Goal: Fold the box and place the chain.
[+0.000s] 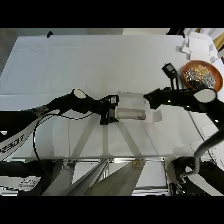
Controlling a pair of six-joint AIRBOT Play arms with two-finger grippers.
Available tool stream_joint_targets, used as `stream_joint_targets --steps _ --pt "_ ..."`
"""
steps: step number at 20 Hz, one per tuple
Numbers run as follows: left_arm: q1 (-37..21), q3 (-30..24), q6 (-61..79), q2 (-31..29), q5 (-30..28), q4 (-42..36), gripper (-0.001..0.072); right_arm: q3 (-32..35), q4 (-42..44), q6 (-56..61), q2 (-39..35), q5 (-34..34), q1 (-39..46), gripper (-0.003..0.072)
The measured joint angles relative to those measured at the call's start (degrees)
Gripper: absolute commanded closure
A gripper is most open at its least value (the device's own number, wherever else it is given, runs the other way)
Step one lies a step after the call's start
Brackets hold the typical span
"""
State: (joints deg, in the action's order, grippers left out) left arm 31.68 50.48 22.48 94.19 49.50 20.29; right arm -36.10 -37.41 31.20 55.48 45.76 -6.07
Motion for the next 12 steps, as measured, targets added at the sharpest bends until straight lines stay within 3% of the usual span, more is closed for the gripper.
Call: stream_joint_targets --steps 6,12 --pt "0.0 0.0 0.0 0.0 0.0 0.0 0.0423 -0.7 -13.4 0.3 -11.3 18.8 -0.9 0.0671" --pt "0.0 0.0 0.0 0.0 0.3 -0.1 0.0423 -0.7 -22.4 -1.9 -13.5 24.0 -4.3 0.0642"
